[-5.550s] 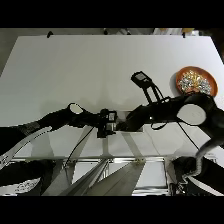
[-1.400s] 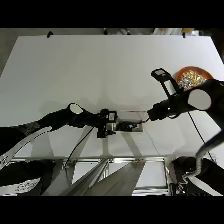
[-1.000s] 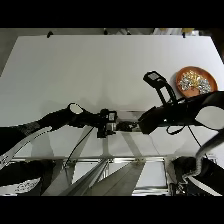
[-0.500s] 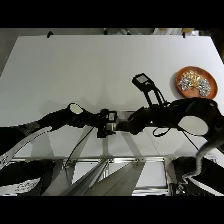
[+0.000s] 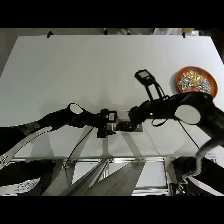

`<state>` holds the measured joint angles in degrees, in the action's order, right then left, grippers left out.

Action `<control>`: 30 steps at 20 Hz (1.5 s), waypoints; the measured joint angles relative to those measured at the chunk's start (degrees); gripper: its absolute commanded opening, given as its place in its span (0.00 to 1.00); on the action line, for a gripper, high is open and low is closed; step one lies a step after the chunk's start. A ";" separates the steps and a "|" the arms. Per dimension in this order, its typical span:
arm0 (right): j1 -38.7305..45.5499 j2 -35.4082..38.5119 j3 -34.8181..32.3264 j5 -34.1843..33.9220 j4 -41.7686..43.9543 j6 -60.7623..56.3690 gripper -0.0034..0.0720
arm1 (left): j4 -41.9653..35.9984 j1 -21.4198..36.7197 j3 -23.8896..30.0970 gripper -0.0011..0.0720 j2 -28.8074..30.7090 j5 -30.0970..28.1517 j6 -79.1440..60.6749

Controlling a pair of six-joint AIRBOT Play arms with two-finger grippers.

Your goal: Fold the box and place the chain.

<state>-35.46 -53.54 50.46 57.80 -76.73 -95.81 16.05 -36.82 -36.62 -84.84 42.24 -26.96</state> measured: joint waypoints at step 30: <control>31.04 -25.16 1.27 -1.01 -12.13 3.52 0.49 | 0.00 0.00 0.00 0.47 0.00 0.02 -0.02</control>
<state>-4.43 -78.70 51.72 56.80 -88.86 -92.29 16.05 -36.82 -36.62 -84.84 42.26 -26.98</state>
